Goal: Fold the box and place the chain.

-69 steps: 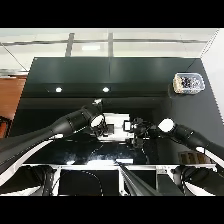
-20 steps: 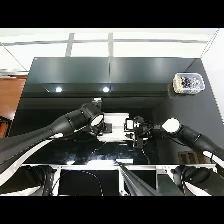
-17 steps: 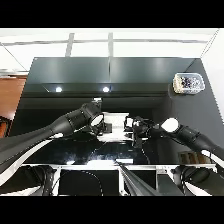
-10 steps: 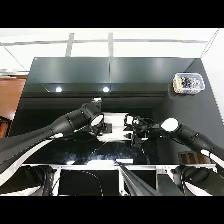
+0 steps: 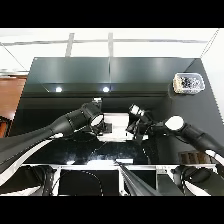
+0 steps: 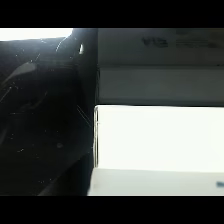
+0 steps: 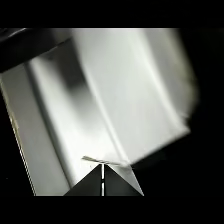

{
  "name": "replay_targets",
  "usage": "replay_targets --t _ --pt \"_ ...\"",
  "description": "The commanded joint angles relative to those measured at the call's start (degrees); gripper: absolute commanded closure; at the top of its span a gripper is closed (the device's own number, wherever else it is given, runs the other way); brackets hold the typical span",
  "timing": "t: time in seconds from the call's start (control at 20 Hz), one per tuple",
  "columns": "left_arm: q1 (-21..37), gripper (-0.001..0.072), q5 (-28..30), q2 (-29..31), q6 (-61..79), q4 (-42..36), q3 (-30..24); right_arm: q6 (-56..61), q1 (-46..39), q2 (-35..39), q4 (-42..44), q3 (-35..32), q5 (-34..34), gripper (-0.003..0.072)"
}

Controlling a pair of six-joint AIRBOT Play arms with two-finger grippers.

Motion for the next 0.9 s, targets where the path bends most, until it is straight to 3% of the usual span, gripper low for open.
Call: replay_targets --t 0.0,0.15,0.25,0.35,0.6,0.85 --pt "0.1 0.0684 0.0 0.0 0.0 0.0 0.0 19.3 -8.4 6.6 -5.1 1.4 8.0 0.0675" --pt "0.1 0.0684 0.0 0.0 0.0 0.0 0.0 39.3 -22.6 12.3 -15.6 1.9 10.3 0.0675" --pt "0.1 0.0684 0.0 0.0 0.0 0.0 0.0 51.2 -31.1 11.9 -21.6 1.3 10.3 0.0675" --pt "0.1 0.0684 0.0 0.0 0.0 0.0 0.0 60.1 -35.7 11.1 -21.7 -0.7 11.2 0.0675" --pt "0.1 0.0684 0.0 0.0 0.0 0.0 0.0 59.5 -30.1 3.7 -15.5 -5.7 16.5 0.0674" --pt "0.1 0.0684 0.0 0.0 0.0 0.0 0.0 48.4 -19.9 -5.9 -2.5 -5.7 16.4 0.0674"
